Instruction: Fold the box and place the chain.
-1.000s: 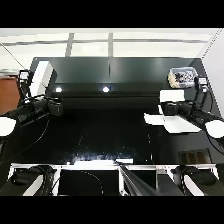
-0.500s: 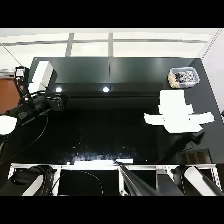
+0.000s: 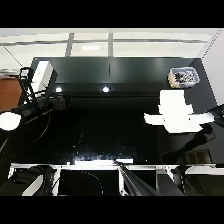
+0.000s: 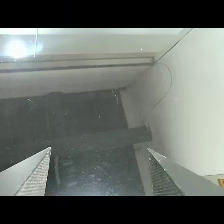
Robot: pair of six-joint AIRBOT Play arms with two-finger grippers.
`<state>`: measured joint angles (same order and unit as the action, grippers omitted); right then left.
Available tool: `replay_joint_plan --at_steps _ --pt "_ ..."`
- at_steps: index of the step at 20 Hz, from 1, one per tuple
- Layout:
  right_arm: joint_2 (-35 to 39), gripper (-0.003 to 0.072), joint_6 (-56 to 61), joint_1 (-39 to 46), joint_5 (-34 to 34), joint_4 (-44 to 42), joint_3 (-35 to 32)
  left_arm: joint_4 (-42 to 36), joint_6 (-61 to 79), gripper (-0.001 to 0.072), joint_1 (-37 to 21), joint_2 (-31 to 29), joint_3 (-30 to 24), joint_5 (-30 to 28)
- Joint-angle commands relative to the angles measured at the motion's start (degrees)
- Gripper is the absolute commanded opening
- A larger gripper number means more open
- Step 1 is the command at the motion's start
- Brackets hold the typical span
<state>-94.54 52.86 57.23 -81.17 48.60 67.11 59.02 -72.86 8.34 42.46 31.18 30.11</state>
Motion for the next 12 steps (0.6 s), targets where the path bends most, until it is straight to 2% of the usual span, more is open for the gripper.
replay_joint_plan --at_steps 1,5,6,7,8,10,11,12 --pt "-7.65 0.0694 -2.36 -1.88 -9.64 -1.18 5.62 -0.17 0.04 0.071 0.02 0.31 0.0 -0.44" --pt "-8.24 0.0692 -3.37 -5.4 -11.06 -0.74 6.08 -0.13 0.04 0.071 0.02 0.31 0.0 -0.59" --pt "-8.24 0.0663 -3.37 -6.23 -11.28 0.5 6.08 -0.07 0.07 0.071 0.02 0.33 0.0 -0.79" --pt "-8.24 0.0518 -3.1 -6.93 -11.67 1.03 6.08 0.0 0.07 0.071 0.02 0.33 0.0 -1.22" --pt "-8.24 0.0451 -3.13 -7.45 -12.11 1.03 6.08 -0.04 0.04 0.071 0.02 0.31 0.0 -1.53" --pt "-8.24 0.0151 -3.15 -8.07 -12.55 1.27 6.08 -0.15 0.04 0.071 0.02 0.33 0.0 -1.49" --pt "-8.24 0.0044 -3.19 -8.2 -13.64 1.36 6.08 -0.13 0.04 0.071 0.02 0.33 0.0 -1.44" --pt "-8.2 0.0041 -3.19 -8.22 -14.84 0.92 6.05 -0.15 0.04 0.071 0.02 0.33 0.0 -1.4"
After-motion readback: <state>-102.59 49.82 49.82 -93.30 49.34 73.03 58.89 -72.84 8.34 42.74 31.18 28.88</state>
